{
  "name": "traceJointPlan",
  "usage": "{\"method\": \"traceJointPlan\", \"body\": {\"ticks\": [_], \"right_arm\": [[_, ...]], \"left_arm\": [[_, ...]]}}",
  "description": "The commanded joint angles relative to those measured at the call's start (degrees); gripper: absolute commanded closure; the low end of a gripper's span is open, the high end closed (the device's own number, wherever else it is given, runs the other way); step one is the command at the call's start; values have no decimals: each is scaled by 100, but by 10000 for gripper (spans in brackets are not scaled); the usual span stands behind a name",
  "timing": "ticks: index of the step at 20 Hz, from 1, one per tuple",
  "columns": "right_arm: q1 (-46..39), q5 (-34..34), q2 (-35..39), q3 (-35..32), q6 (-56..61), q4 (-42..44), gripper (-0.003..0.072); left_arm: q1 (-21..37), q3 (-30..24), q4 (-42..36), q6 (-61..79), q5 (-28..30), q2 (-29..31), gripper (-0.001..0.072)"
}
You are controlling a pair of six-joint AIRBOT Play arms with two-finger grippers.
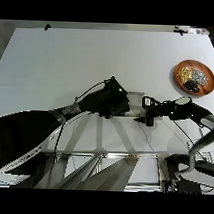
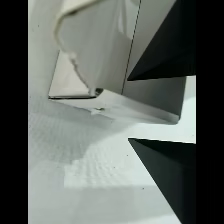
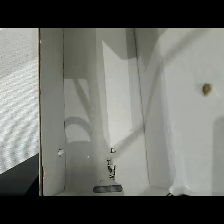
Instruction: Fold the box and place the chain.
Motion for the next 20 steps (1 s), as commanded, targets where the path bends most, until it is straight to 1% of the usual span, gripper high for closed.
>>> {"method": "traceJointPlan", "body": {"ticks": [1, 3, 6, 8, 11, 12, 16, 17, 18, 19, 20], "right_arm": [[2, 0, 0, -2, -4, -2, 274], [2, 0, 0, -2, -4, -2, 274], [2, 0, 0, -2, -4, -2, 274], [2, 0, 0, -2, -4, -2, 274], [2, 0, 0, -2, -4, -2, 274], [2, 0, 0, -2, -4, -2, 274], [2, 0, 0, -2, -4, -2, 274], [2, 0, 0, -2, -4, -2, 274], [2, 0, 0, -2, -4, -2, 274], [2, 0, 0, -2, -4, -2, 274], [2, 0, 0, -2, -4, -2, 274]], "left_arm": [[0, 0, 59, -219, -219, 210, 305], [0, 0, 146, -216, -289, 380, 305], [0, 0, 417, -118, -155, 640, 313], [0, 0, 520, 227, -22, 841, 313], [0, 0, 625, 1235, 107, 1121, 315], [2, 0, 815, 1473, 168, 1187, 314], [4, 0, 2120, 2828, 745, 1237, 324], [4, 0, 2437, 3335, 815, 1237, 325], [7, 0, 2594, 3762, 817, 1235, 336], [9, 0, 2627, 4022, 647, 1222, 413], [9, 0, 2623, 4089, 334, 1217, 569]]}}
